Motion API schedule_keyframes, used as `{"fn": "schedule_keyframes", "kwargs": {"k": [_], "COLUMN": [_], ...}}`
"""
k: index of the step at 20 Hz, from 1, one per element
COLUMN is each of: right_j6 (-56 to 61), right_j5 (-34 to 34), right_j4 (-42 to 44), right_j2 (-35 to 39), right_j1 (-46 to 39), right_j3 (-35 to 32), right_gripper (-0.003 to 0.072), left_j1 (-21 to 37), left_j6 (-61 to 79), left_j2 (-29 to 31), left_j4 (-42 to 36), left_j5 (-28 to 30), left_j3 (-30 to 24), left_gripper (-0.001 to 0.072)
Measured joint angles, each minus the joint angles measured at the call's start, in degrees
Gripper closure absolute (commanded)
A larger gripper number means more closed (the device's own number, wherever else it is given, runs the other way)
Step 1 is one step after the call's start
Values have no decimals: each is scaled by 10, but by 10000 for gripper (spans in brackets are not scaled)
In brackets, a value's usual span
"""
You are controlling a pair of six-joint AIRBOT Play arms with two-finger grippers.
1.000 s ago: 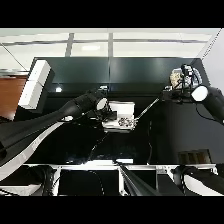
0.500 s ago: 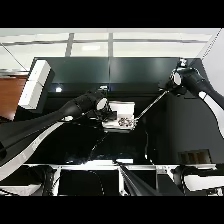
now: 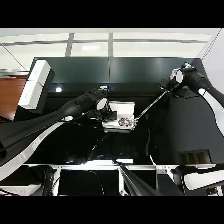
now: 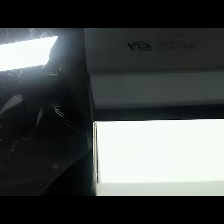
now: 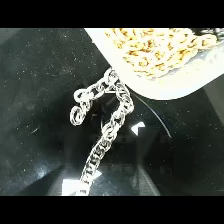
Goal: Fold the box and place the chain.
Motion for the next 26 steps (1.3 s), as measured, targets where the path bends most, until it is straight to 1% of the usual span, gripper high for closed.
{"fn": "schedule_keyframes", "kwargs": {"k": [2,13,14,19,20,26], "right_j6": [-4,-68,-71,-86,-88,-99], "right_j5": [-4,-5,-5,-6,-6,0], "right_j4": [0,7,7,8,8,10], "right_j2": [-3,-6,-6,-7,-7,-5], "right_j1": [-1,-2,-2,-2,-2,-2], "right_j3": [1,1,1,1,1,1], "right_gripper": [450,463,564,569,659,669], "left_j1": [0,0,0,0,0,0], "left_j6": [0,0,0,0,0,0], "left_j2": [0,0,0,0,0,0], "left_j4": [0,0,0,0,0,0], "left_j5": [0,0,0,0,0,0], "left_j3": [0,0,0,0,0,0], "left_gripper": [678,677,677,678,677,677]}}
